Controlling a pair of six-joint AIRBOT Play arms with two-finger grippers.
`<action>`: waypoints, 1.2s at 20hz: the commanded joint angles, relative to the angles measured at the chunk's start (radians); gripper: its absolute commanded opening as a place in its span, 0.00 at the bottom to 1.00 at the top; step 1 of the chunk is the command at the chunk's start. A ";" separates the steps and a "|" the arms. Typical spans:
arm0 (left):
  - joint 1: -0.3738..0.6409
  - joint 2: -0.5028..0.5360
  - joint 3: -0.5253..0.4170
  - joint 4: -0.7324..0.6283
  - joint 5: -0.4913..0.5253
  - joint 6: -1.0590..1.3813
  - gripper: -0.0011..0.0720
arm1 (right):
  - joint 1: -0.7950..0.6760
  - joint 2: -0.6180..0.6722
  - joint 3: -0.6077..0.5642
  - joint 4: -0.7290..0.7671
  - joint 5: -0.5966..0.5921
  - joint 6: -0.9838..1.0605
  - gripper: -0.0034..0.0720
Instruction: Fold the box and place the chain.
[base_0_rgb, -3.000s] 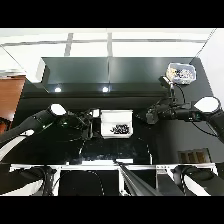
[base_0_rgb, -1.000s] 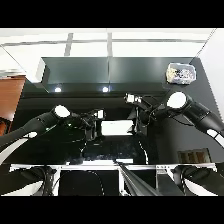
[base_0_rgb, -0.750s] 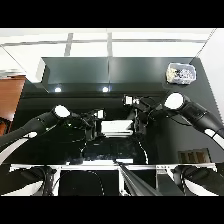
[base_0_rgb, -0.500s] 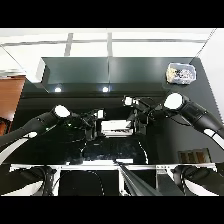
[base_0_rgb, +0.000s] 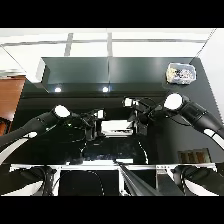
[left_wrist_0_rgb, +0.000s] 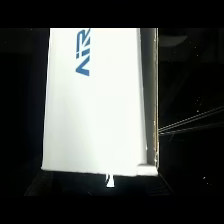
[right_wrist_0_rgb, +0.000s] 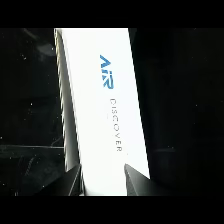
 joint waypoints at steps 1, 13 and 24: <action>0.000 -0.001 0.001 0.001 0.000 0.000 0.49 | 0.001 -0.001 0.000 -0.014 0.015 0.003 0.45; 0.000 -0.001 0.001 0.001 0.000 0.000 0.49 | 0.001 -0.001 0.000 -0.016 0.019 0.003 0.57; 0.000 -0.001 0.001 0.001 0.000 0.000 0.49 | 0.017 0.003 -0.021 -0.043 0.053 0.014 0.56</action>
